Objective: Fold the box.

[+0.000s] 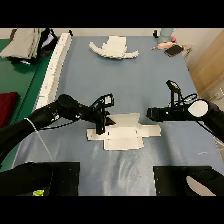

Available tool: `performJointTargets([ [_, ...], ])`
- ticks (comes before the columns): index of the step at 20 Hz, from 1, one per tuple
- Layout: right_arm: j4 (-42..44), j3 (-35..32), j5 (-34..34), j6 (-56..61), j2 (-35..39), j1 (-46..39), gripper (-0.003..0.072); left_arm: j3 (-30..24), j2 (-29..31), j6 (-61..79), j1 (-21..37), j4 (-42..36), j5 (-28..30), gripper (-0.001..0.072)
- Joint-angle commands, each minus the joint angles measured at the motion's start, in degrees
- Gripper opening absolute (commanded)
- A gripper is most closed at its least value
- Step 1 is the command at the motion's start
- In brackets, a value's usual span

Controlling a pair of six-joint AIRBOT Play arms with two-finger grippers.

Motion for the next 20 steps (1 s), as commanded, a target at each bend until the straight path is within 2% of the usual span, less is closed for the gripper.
performJointTargets([
  [1, -0.7, 0.8, -0.4, 1.1, 0.5, 0.0, 0.0005, 0.0, -0.2, -3.0, 0.8, -3.2, -7.7, 0.0013],
  [6, -0.7, 0.8, -0.5, 0.8, 0.5, 0.0, 0.0004, 0.0, -0.3, -12.0, 0.7, -3.3, -8.0, 0.0013],
  [9, -1.4, 0.8, -0.5, 0.8, 0.5, 0.0, 0.0004, -0.1, 0.3, -16.7, -2.3, 3.1, -7.5, 0.0012],
  [10, -1.9, 0.8, -0.4, 0.8, 0.5, 0.0, 0.0004, -0.2, 1.1, -18.1, -4.3, 5.5, -6.4, 0.0012],
  [14, -2.5, 0.8, -0.1, 0.7, 0.5, 0.0, 0.0004, -4.1, 7.0, -18.4, -10.0, 5.9, 3.4, 0.0012],
  [18, -2.5, 0.8, 0.1, 0.1, 0.5, 0.0, 0.0005, -8.0, 12.6, -18.4, -11.5, 5.9, 7.0, 0.0012],
  [20, -2.4, 0.8, 0.1, -0.2, 0.5, 0.0, 0.0004, -8.2, 13.2, -18.4, -12.1, 6.0, 7.2, 0.0013],
])
